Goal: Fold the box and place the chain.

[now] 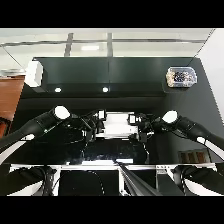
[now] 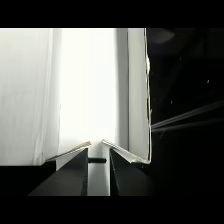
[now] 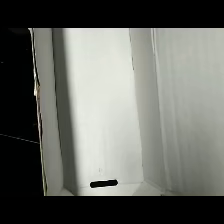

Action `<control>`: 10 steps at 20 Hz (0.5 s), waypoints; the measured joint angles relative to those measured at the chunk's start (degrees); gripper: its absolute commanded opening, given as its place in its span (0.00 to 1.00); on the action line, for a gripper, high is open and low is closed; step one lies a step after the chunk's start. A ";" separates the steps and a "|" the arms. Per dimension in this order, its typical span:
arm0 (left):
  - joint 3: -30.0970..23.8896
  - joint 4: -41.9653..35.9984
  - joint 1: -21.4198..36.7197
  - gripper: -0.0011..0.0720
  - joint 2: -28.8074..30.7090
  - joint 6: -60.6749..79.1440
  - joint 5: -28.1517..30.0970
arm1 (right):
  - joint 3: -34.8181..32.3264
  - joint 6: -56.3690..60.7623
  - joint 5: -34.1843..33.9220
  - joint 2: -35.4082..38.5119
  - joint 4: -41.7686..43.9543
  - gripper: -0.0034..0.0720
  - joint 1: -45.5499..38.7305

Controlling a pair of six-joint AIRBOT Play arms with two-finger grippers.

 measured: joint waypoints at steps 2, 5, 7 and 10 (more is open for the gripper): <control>0.00 -2.64 0.00 0.23 -0.09 -0.50 -0.20 | 0.00 0.00 0.00 0.00 0.00 0.59 0.00; -0.07 -5.51 -0.04 0.23 -0.81 -0.81 -0.22 | 0.00 0.00 -0.02 0.00 0.00 0.59 0.00; -0.04 -6.54 -0.24 0.20 -1.60 -0.94 -0.22 | -0.02 -0.02 -0.02 0.00 0.00 0.59 0.00; -0.07 -7.13 -0.46 0.12 -2.38 -0.94 -0.20 | 0.00 -0.02 -0.02 0.00 -0.02 0.59 0.00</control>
